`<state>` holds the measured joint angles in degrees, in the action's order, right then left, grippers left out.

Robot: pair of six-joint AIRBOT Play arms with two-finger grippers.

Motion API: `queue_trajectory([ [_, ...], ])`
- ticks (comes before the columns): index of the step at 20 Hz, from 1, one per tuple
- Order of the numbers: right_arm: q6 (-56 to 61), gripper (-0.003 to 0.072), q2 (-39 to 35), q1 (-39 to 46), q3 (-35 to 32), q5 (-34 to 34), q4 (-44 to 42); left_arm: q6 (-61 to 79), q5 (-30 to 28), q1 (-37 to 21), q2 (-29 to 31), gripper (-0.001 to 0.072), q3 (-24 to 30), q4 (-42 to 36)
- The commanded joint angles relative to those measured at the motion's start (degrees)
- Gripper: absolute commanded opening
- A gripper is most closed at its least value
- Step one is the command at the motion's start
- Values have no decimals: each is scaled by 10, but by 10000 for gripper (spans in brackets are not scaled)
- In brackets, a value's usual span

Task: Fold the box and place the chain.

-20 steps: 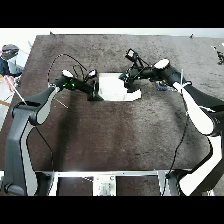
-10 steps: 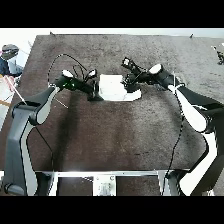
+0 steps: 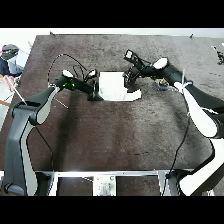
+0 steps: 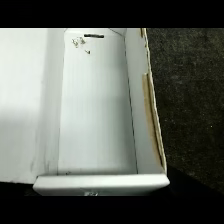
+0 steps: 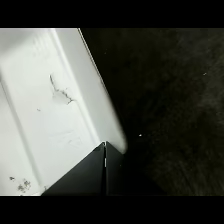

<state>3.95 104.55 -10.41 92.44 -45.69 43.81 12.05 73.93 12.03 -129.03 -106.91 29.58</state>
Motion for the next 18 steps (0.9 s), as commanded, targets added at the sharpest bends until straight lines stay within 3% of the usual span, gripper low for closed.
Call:
queue_trajectory([
  [1,35,10,-46,2,0,-90,82,0,0,0,0,538,0,0],
  [2,35,11,-53,2,0,-130,127,0,0,0,0,538,0,0],
  [3,35,100,-53,2,0,-156,158,0,0,0,0,538,0,0],
  [4,34,495,-52,2,-7,-164,175,0,0,0,0,538,0,0],
  [5,31,702,-51,1,-19,-153,182,0,0,0,0,538,0,-1],
  [6,28,662,-49,2,-33,-133,182,0,0,0,0,538,0,-1],
  [10,-57,662,-12,1,-45,-111,162,0,0,0,0,538,0,-1],
  [18,-59,661,34,1,-45,-109,98,0,0,0,0,538,0,-1],
])
